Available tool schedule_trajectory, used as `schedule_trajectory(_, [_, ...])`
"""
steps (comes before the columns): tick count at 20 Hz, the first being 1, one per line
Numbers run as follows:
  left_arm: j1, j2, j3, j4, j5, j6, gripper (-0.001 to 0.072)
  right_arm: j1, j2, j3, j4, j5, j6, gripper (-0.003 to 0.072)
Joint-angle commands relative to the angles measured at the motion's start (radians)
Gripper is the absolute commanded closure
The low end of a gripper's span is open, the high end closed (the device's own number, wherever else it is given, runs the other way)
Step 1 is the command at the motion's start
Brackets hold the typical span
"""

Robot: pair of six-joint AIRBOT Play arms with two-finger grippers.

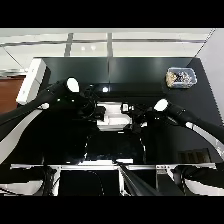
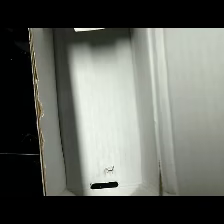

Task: Fold the box and place the chain.

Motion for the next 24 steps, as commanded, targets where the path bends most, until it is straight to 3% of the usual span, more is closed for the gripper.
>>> schedule_trajectory(1, [-0.039,0.000,0.004,0.067,0.014,-0.078,0.0335,0.001,0.000,0.000,0.000,0.000,0.000,0.0249])
schedule_trajectory(2, [-0.055,0.000,0.007,0.084,0.014,-0.079,0.0382,0.001,0.000,0.000,0.000,0.000,0.000,0.0249])
schedule_trajectory(8, [-0.137,-0.001,0.010,0.216,0.054,-0.263,0.0384,0.001,0.000,0.000,0.000,0.000,0.000,0.0249])
schedule_trajectory(10, [-0.164,-0.001,0.010,0.311,0.052,-0.344,0.0440,0.001,0.000,0.000,0.000,0.000,0.000,0.0249])
schedule_trajectory(13, [-0.203,-0.001,0.010,0.407,0.053,-0.470,0.0440,0.001,0.000,0.000,0.000,0.000,0.000,0.0249])
schedule_trajectory(23, [-0.232,-0.041,0.061,0.443,0.034,-0.583,0.0451,0.001,0.000,0.000,0.000,0.000,0.000,0.0249])
schedule_trajectory(24, [-0.232,-0.041,0.061,0.443,0.032,-0.587,0.0591,0.001,0.000,0.000,0.000,0.000,0.000,0.0249])
